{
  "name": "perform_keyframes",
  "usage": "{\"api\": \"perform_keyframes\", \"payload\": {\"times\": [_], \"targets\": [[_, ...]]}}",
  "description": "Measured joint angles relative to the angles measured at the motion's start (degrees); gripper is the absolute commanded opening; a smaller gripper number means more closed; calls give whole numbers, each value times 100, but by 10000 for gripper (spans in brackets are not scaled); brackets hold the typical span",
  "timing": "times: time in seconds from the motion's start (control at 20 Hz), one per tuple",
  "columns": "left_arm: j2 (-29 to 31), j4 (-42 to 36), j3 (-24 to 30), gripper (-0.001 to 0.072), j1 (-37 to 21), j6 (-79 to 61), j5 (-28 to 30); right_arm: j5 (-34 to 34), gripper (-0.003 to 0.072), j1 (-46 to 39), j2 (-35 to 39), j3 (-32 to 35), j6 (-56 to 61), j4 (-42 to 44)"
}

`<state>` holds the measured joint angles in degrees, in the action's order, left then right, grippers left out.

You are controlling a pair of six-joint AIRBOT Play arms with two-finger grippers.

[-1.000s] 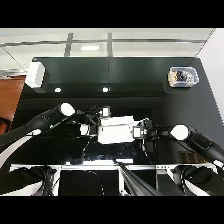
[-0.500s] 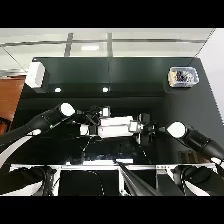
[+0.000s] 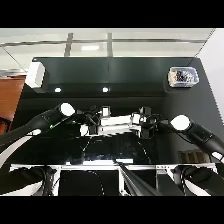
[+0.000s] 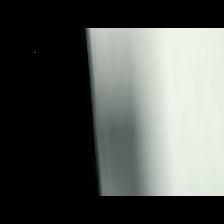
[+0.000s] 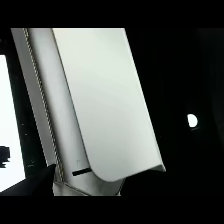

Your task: Fold the box and place the chain.

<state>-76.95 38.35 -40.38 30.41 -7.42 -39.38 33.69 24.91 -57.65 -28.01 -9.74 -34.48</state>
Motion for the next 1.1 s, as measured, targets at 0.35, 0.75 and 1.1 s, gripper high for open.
{"api": "perform_keyframes", "payload": {"times": [0.35,0.75,1.1], "targets": [[0,0,0,25,2,-15,-28,518,679,-24,-625,-7,-756,570],[0,0,0,25,2,-9,-24,629,678,-28,-1095,-9,-732,605],[0,-4,0,25,2,4,2,420,678,-28,-1182,-17,-466,560]]}}
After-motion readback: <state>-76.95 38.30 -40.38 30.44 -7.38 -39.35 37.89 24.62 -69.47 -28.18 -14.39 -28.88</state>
